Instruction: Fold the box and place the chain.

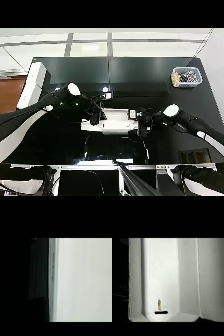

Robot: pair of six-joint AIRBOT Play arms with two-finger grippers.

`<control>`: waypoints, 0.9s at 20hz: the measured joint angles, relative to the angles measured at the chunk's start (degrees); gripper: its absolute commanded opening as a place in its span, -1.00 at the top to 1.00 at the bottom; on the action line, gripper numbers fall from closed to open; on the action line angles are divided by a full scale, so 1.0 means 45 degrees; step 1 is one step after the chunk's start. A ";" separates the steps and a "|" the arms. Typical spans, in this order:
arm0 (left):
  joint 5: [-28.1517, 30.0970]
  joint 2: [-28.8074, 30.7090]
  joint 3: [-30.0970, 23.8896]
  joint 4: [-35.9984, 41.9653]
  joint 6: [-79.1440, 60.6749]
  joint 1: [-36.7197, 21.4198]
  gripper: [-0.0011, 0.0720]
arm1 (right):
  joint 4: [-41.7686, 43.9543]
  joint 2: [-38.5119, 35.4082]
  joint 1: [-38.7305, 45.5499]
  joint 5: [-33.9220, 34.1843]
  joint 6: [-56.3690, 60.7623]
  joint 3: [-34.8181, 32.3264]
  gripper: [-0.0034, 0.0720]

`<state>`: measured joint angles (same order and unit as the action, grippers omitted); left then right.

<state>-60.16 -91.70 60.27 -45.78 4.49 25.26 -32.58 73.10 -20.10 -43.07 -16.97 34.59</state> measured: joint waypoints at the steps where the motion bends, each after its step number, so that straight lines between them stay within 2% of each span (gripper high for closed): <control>1: -0.0005 0.0000 0.0000 0.0000 0.0000 0.0000 0.90 | 0.0010 0.0049 0.0000 0.0010 -0.0053 0.0000 -0.94; 15: 0.0029 0.0000 0.0000 -0.0005 0.0005 0.0000 0.90 | 0.0223 0.0583 -0.0068 0.0359 -0.0442 0.0087 -0.93; 16: 0.0029 0.0000 0.0000 -0.0005 0.0005 0.0000 0.90 | 0.0204 0.0593 -0.0073 0.0364 -0.0447 0.0087 -0.86; 18: 0.0029 0.0000 0.0000 -0.0005 0.0005 0.0000 0.89 | 0.0185 0.0602 -0.0083 0.0384 -0.0447 0.0087 -0.86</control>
<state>-60.03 -91.70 60.27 -45.80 4.51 25.26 -31.75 75.81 -20.47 -41.34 -18.98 34.98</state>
